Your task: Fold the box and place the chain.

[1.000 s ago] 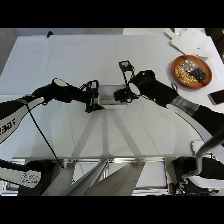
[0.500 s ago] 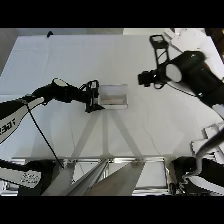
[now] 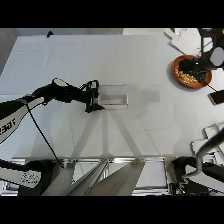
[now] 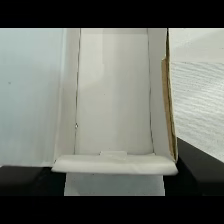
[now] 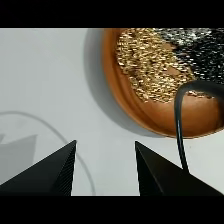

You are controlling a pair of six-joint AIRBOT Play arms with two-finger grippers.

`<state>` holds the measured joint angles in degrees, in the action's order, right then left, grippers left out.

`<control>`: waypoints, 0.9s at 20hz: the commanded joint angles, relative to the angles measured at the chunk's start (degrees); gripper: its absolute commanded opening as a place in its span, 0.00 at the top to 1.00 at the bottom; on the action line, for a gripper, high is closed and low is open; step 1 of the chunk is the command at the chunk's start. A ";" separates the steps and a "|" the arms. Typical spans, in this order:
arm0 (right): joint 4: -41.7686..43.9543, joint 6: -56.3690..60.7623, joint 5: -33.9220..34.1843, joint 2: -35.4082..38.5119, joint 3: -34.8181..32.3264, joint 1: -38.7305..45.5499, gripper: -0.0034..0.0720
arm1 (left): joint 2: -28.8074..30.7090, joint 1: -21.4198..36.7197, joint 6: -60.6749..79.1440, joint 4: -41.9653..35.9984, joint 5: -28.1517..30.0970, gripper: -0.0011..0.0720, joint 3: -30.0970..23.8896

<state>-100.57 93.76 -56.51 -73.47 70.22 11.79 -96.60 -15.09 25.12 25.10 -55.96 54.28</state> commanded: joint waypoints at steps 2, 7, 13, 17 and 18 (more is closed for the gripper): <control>5.03 -7.28 6.69 -7.63 0.02 9.40 0.35 | 0.00 0.00 0.00 0.02 0.00 0.69 0.02; 6.69 -7.10 18.18 -18.40 0.02 11.06 0.35 | 0.00 -0.02 0.02 0.02 0.00 0.69 0.02; 6.80 -3.48 26.99 -28.70 2.56 11.06 0.35 | 0.00 0.00 0.02 0.02 0.00 0.69 0.02; 6.78 -2.05 27.06 -30.99 5.03 11.06 0.56 | 0.00 -0.02 0.02 0.02 0.00 0.69 0.02; 6.78 -2.08 26.45 -30.93 5.03 11.06 0.74 | 0.00 -0.02 0.02 0.02 0.00 0.69 0.02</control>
